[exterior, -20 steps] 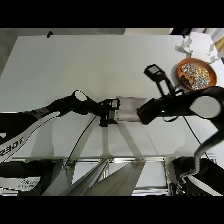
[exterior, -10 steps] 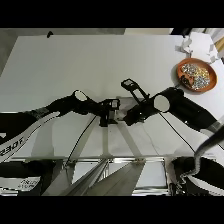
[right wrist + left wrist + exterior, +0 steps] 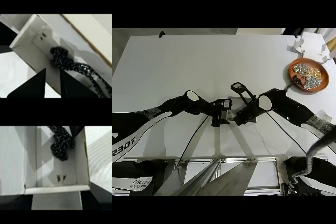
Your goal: Fold the box and place the chain.
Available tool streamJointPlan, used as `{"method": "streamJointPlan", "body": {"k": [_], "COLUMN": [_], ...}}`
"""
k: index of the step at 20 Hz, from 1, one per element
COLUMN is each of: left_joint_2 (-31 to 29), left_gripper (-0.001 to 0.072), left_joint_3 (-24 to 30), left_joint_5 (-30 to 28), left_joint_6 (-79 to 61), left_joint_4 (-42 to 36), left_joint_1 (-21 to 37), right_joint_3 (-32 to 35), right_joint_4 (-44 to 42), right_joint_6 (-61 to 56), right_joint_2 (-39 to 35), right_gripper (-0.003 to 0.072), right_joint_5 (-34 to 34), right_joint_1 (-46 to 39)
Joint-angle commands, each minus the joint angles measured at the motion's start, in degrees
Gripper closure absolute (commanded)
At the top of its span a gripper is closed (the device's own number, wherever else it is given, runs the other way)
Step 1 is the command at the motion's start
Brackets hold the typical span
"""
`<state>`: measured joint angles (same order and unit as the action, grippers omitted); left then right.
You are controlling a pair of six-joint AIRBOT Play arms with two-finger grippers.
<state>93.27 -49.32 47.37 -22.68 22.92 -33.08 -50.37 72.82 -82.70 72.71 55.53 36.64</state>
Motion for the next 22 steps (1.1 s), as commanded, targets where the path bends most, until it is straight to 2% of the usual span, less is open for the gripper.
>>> {"method": "streamJointPlan", "body": {"k": [1,3,5,7,10,14,16,19,22], "left_joint_2": [0.0,0.0,0.0,0.0,0.0,0.0,0.0,0.0,0.0], "left_gripper": [0.0678,0.0678,0.0678,0.0678,0.0678,0.0678,0.0678,0.0678,0.0678], "left_joint_3": [0.0,0.0,0.0,0.0,0.0,0.0,0.0,0.0,0.0], "left_joint_5": [0.0,0.0,0.0,0.0,0.0,0.0,0.0,0.0,0.0], "left_joint_6": [0.0,0.0,0.0,0.0,0.0,0.0,0.0,0.0,0.0], "left_joint_4": [0.0,0.0,0.0,0.0,0.0,0.0,0.0,0.0,0.0], "left_joint_1": [0.0,0.0,0.0,0.0,0.0,0.0,0.0,0.0,0.0], "right_joint_3": [-2.9,-5.9,-6.6,-6.6,-6.6,-6.6,-6.6,-6.7,-9.8], "right_joint_4": [4.4,7.3,8.8,9.2,9.8,13.2,15.5,15.9,17.0], "right_joint_6": [0.0,0.0,0.2,0.2,0.3,0.7,2.0,3.7,3.7], "right_joint_2": [-3.8,-8.7,-12.5,-12.6,-9.4,-4.8,-1.7,3.3,10.6], "right_gripper": [0.0489,0.049,0.0499,0.0514,0.0511,0.0504,0.0444,0.0441,0.0438], "right_joint_5": [9.0,15.1,14.2,13.6,12.3,5.7,2.0,-3.5,-4.2], "right_joint_1": [-1.6,-5.9,-12.2,-20.0,-31.3,-41.6,-44.0,-44.7,-44.7]}}
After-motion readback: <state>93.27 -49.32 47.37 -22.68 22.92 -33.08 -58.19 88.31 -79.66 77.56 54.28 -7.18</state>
